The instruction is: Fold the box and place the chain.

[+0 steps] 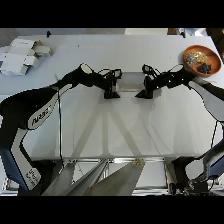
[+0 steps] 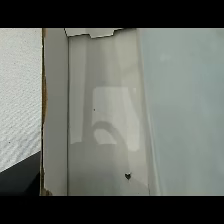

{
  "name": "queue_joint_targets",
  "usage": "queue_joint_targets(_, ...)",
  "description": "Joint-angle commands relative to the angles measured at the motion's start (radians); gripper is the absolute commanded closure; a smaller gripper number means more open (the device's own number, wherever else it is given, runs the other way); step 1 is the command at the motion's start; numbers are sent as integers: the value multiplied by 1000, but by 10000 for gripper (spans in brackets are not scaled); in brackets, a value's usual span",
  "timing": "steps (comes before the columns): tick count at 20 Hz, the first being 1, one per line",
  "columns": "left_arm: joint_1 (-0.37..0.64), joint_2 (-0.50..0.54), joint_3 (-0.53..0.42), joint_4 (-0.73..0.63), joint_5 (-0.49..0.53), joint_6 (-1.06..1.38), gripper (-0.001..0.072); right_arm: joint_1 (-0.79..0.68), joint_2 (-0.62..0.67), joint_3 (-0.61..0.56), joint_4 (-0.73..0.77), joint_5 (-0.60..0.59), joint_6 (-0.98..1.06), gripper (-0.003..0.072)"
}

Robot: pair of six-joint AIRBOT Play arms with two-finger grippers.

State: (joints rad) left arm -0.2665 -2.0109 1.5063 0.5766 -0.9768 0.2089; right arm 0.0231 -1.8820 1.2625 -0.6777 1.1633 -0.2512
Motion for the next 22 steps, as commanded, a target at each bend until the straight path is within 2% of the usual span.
queue_joint_targets(1,-1,0,1,0,6,-5,74,1,-1,0,0,0,0,162)
queue_joint_targets(2,-1,0,1,0,6,-5,74,1,-1,0,0,0,0,162)
queue_joint_targets(3,-1,0,1,0,6,-5,112,1,-1,0,0,0,0,162)
queue_joint_targets(4,-1,0,1,-1,6,-5,193,1,-1,0,0,0,0,162)
queue_joint_targets(7,0,0,1,-1,6,-5,238,1,-1,0,0,0,0,162)
queue_joint_targets(8,0,0,1,-1,6,-5,282,1,-1,0,0,0,0,162)
queue_joint_targets(22,-1,0,1,0,5,-4,288,1,-1,0,0,0,0,162)
